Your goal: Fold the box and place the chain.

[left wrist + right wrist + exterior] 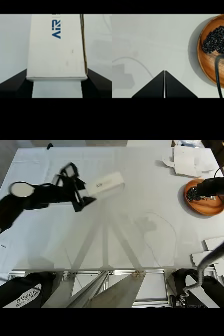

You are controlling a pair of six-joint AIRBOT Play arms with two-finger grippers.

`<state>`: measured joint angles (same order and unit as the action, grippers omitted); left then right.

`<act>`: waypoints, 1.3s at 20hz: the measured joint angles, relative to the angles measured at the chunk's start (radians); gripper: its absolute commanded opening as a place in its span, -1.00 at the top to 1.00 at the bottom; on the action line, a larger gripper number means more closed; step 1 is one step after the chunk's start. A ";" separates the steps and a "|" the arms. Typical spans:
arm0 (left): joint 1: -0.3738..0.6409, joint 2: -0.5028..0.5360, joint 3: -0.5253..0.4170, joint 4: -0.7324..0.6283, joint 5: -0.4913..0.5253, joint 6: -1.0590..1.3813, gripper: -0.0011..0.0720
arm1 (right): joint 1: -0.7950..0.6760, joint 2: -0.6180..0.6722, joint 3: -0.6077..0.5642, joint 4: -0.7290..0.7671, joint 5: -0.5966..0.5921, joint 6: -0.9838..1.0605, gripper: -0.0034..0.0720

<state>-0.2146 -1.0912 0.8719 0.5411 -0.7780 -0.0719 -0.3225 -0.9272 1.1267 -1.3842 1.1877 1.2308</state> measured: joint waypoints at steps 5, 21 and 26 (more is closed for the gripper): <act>0.063 0.164 0.000 0.137 0.116 -0.261 0.95 | 0.000 0.000 0.000 0.000 0.000 0.000 0.87; 0.280 0.043 0.000 0.819 0.237 -1.065 0.94 | 0.000 0.000 0.000 0.000 0.000 0.000 0.87; 0.288 -0.159 0.000 0.814 0.325 -1.081 0.94 | 0.000 0.000 0.000 0.000 0.000 0.000 0.87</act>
<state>0.0734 -1.2507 0.8719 1.3556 -0.4526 -1.1526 -0.3225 -0.9272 1.1267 -1.3842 1.1873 1.2308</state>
